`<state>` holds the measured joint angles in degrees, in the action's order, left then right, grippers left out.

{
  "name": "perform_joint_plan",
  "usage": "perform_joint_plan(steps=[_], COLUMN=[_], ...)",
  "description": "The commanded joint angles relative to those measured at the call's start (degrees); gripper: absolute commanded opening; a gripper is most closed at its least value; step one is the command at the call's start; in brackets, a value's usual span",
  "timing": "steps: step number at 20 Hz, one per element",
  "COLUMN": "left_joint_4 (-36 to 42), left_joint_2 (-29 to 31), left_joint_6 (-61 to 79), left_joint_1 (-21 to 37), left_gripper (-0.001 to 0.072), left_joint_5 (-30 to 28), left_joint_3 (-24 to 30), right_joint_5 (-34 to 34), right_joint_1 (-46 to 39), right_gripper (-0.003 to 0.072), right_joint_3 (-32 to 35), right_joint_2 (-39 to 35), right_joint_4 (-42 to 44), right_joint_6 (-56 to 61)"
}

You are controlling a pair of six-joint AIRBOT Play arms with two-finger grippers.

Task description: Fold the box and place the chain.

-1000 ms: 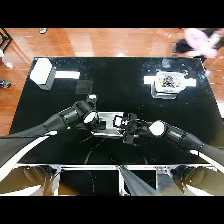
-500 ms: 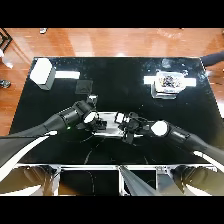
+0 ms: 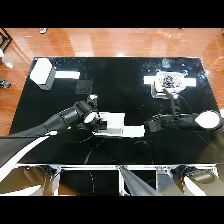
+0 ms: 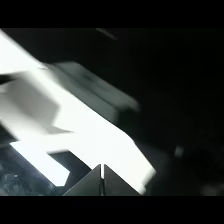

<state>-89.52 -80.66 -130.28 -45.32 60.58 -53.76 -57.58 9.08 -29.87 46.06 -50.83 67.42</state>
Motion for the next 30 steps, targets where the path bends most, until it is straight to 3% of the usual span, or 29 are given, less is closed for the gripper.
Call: perform_joint_plan(steps=[1,7,12,13,14,17,22,30], left_joint_4=[0.00,0.00,0.00,0.00,0.02,0.02,0.20,0.20], left_joint_2=[-0.04,-0.04,-0.04,-0.04,-0.04,-0.04,-0.04,-0.04], left_joint_6=[-0.09,-0.11,-0.07,-0.07,-0.07,-0.07,-0.04,-0.04], left_joint_1=[0.04,0.07,0.04,0.04,0.04,0.04,0.04,0.04], left_gripper=[0.0026,0.0026,0.0026,0.0026,0.0027,0.0027,0.0027,0.0027], left_joint_5=[-0.37,-0.52,-0.04,-0.04,0.04,0.09,0.17,0.15], left_joint_3=[0.02,0.02,0.02,0.02,0.02,0.02,0.02,0.02], right_joint_5=[-2.71,2.56,8.15,8.92,9.51,6.56,-2.29,-2.78], right_joint_1=[-10.08,-5.97,3.93,5.18,5.95,6.16,6.16,8.15], right_gripper=[0.0024,0.0025,0.0026,0.0066,0.0225,0.0555,0.0559,0.0557], right_joint_3=[3.30,7.52,6.71,6.10,5.46,2.91,-2.91,-6.75], right_joint_2=[-1.64,9.46,21.46,22.58,22.80,22.80,22.77,22.80], right_joint_4=[-5.01,4.26,19.67,21.40,21.70,21.68,21.66,22.29], right_joint_6=[19.58,22.12,12.96,12.09,11.98,9.51,7.10,7.63])
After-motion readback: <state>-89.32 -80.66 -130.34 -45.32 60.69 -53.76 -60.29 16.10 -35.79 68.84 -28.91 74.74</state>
